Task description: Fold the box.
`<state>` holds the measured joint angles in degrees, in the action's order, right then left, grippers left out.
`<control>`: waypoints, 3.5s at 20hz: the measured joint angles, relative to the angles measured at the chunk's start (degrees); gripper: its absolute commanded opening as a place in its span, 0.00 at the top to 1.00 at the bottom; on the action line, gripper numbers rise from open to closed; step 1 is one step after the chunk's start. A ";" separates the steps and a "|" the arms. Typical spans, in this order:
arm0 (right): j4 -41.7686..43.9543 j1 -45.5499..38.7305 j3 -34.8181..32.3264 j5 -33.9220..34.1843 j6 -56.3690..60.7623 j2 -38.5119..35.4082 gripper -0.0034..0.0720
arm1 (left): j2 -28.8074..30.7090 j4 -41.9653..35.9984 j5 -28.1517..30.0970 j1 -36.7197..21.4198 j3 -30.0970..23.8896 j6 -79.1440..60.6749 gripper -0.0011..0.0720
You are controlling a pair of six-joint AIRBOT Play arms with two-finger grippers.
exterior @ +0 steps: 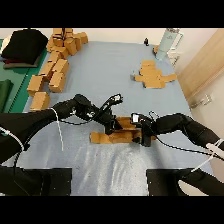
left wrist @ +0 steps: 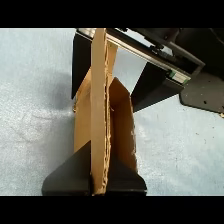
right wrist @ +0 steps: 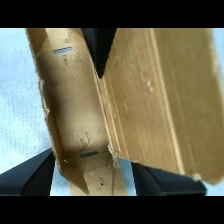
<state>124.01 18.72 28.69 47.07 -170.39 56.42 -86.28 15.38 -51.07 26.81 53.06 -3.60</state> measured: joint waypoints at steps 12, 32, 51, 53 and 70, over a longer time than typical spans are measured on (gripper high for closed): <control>-0.55 2.36 0.09 1.40 1.44 0.48 0.03 | 0.00 0.17 -0.13 0.00 -0.02 0.00 0.97; -3.10 3.15 -0.04 -1.62 1.09 4.15 0.27 | 0.00 -0.02 0.02 0.00 -0.02 0.00 0.97; -3.21 3.08 -0.39 -1.40 1.29 3.37 0.29 | 0.00 0.00 -0.02 0.00 -0.02 0.00 0.97; -3.21 3.06 -0.57 -1.49 1.25 3.43 0.29 | 0.00 0.04 -0.04 0.00 -0.02 -0.02 0.97; -3.72 3.06 -0.74 -1.62 1.29 3.50 0.29 | 0.00 0.02 -0.02 0.00 -0.02 0.00 0.97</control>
<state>120.29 21.78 27.94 45.45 -169.10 59.92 -86.28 15.40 -51.09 26.81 53.04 -3.60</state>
